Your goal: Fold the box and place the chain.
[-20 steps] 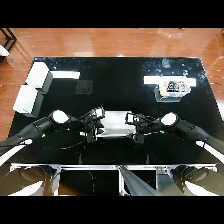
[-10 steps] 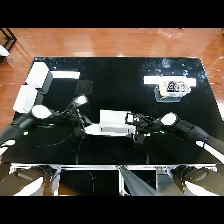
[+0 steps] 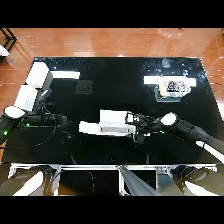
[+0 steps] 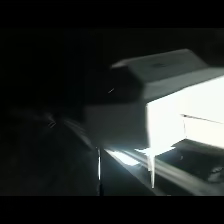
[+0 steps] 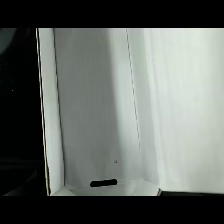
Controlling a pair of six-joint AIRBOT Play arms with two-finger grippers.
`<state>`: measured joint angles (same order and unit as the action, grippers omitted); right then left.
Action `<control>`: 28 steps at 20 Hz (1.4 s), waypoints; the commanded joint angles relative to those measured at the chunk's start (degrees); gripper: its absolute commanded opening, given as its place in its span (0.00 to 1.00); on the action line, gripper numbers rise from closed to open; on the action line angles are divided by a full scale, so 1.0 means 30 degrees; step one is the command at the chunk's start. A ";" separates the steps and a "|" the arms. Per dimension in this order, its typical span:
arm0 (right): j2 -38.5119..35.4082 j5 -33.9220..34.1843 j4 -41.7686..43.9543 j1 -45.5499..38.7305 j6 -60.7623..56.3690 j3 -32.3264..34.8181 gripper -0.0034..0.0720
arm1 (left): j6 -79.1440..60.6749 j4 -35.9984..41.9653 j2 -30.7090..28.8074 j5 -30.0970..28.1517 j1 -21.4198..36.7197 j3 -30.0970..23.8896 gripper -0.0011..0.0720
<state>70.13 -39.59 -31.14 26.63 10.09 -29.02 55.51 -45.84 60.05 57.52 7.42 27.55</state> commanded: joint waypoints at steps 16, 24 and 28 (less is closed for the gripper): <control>0.0015 0.0015 -0.0007 0.0015 0.0000 0.0000 0.51 | 0.0539 0.2973 0.4983 0.1545 -0.4167 0.2142 0.89; 0.0015 0.0109 0.0000 0.0015 0.0000 0.0000 0.51 | 0.0721 0.3716 0.4889 0.3053 -0.5676 0.3089 0.89; 0.0015 0.0313 -0.0007 0.0015 0.0000 0.0000 0.51 | 0.1523 0.4226 0.4532 0.2455 -0.6346 0.3111 0.89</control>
<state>70.13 -39.20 -31.16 26.63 10.09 -29.02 58.39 -34.37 74.24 65.43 -10.26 36.67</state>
